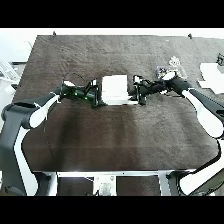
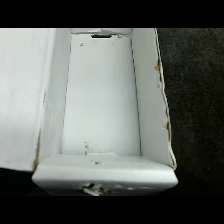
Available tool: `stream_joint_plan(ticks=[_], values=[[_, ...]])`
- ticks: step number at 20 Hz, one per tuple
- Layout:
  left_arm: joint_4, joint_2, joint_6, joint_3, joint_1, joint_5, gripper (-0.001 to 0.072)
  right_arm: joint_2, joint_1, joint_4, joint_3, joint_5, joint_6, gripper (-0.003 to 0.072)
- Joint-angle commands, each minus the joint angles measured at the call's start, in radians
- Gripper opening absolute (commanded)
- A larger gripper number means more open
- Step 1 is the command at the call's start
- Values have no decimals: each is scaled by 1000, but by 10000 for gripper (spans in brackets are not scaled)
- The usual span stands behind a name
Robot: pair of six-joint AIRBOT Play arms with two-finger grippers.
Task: Fold the box and place the chain.
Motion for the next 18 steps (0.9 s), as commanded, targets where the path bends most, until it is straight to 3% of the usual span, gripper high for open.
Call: stream_joint_plan(ticks=[1,3,6,8,11,12,14,15,18], values=[[0,1,0,0,0,0,302,-2,21,30,0,-25,-2,288],[0,1,0,0,0,0,302,-6,33,81,0,-25,-16,256],[0,1,0,0,0,0,303,-20,45,108,0,-26,-28,271],[0,1,0,0,0,0,302,-38,45,150,0,-26,-28,392],[0,1,0,0,0,0,302,-49,44,154,0,-43,-28,425],[0,1,0,0,0,0,302,-49,41,156,0,-43,-28,533],[0,1,0,0,0,0,302,-49,39,153,0,-43,-28,627],[0,1,0,0,0,0,303,-49,38,148,0,-39,-27,720],[0,1,0,0,0,0,302,-49,37,146,0,-39,-19,720]])
